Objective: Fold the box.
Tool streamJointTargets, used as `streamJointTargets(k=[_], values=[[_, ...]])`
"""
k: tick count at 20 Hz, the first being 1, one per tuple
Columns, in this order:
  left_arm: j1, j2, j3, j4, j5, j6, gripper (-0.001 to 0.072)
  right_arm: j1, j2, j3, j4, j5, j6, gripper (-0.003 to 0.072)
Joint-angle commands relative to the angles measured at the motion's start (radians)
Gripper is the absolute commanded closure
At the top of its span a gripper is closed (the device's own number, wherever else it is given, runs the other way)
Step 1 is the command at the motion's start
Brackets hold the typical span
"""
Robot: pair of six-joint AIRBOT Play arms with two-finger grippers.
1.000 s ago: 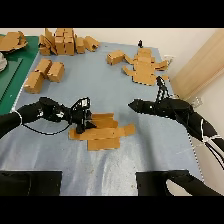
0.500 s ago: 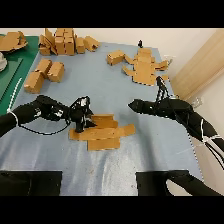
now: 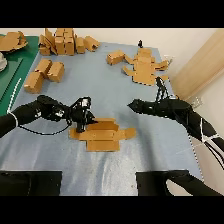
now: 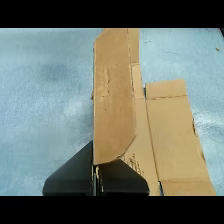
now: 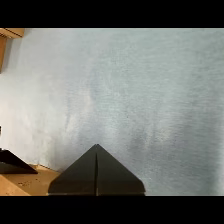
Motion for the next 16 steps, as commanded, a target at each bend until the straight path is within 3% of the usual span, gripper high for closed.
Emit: streamJointTargets(k=[1, 4, 16], values=[[-0.018, 0.001, 0.000, 0.050, 0.018, -0.001, 0.0698, 0.002, -0.013, 0.000, 0.000, -0.003, 0.000, 0.0685], [-0.018, 0.004, 0.000, 0.148, 0.016, -0.051, 0.0698, 0.002, -0.013, 0.000, 0.000, -0.003, 0.000, 0.0684], [-0.016, 0.003, 0.000, 0.103, 0.004, -0.061, 0.0697, 0.002, -0.013, 0.000, 0.000, -0.004, -0.001, 0.0684]])
